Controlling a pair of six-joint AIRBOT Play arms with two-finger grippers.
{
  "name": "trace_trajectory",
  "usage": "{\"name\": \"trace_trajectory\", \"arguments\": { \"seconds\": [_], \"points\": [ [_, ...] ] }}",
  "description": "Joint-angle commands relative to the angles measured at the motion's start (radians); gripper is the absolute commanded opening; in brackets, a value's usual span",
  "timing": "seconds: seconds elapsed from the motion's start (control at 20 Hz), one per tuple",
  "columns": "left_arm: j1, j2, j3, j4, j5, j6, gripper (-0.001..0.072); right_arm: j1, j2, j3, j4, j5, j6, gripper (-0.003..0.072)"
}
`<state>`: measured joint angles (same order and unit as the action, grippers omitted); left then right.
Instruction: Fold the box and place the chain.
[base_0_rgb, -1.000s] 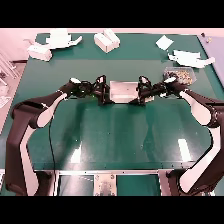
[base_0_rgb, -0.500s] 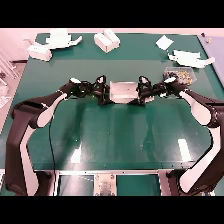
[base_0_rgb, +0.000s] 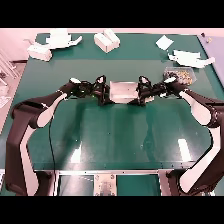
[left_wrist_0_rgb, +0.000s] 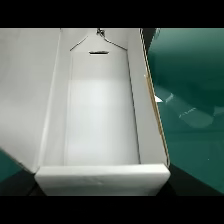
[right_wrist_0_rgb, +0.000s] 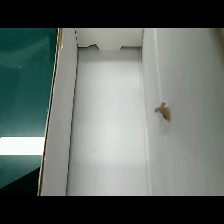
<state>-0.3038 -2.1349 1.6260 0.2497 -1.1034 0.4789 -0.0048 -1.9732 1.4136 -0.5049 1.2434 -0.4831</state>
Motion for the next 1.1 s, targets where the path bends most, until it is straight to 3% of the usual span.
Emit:
{"name": "trace_trajectory", "arguments": {
  "seconds": [0.0, 0.2, 0.25, 0.45, 0.85, 1.05],
  "points": [
    [-0.001, 0.000, 0.000, 0.000, 0.000, 0.000, 0.0398, 0.003, 0.000, 0.000, 0.008, -0.001, 0.000, 0.0624],
    [-0.001, 0.000, 0.000, 0.000, 0.000, 0.000, 0.0397, -0.002, 0.001, 0.003, 0.027, 0.000, 0.019, 0.0627],
    [-0.001, 0.000, 0.000, 0.000, 0.000, 0.000, 0.0398, -0.004, 0.001, 0.011, 0.026, 0.007, 0.019, 0.0720],
    [-0.001, 0.000, 0.000, 0.001, 0.001, 0.000, 0.0398, -0.029, 0.003, 0.070, 0.023, 0.130, 0.031, 0.0720],
    [-0.001, 0.000, 0.000, 0.001, 0.003, 0.000, 0.0398, -0.134, 0.076, 0.139, 0.014, 0.155, 0.132, 0.0720],
    [-0.001, 0.000, 0.000, 0.001, 0.003, 0.000, 0.0398, -0.174, 0.144, 0.143, 0.014, 0.261, 0.226, 0.0720]
  ]
}}
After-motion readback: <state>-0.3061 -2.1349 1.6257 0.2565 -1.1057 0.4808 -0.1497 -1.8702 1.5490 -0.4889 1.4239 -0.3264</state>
